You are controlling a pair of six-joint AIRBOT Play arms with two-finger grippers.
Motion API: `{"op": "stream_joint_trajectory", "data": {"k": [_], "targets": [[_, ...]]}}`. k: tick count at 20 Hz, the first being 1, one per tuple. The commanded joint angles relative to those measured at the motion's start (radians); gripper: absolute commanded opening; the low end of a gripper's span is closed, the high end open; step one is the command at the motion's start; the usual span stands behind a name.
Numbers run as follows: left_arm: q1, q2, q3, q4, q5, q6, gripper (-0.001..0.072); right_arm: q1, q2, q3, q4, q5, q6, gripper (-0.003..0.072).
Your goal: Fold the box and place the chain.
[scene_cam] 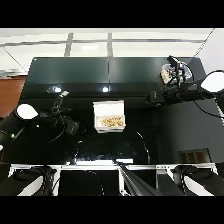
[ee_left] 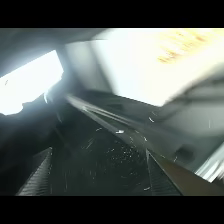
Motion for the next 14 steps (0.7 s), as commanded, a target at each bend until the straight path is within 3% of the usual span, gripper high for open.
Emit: {"op": "stream_joint_trajectory", "data": {"k": [1, 3, 8, 14], "targets": [[-0.036, -0.009, -0.067, -0.172, 0.091, 0.771, 0.0717, 0.0, 0.0, 0.0, 0.0, -0.005, 0.003, 0.0267], [-0.074, -0.039, -0.058, -0.17, 0.155, 0.872, 0.0717, 0.0, 0.0, 0.0, 0.001, -0.015, 0.005, 0.0267], [-0.086, -0.217, 0.028, -0.181, 0.168, 0.913, 0.0717, 0.0, 0.0, 0.0, 0.001, -0.051, 0.01, 0.0267], [-0.112, -0.308, 0.083, -0.185, 0.164, 0.926, 0.0717, 0.0, 0.0, 0.0, 0.001, -0.055, 0.01, 0.0267]]}}
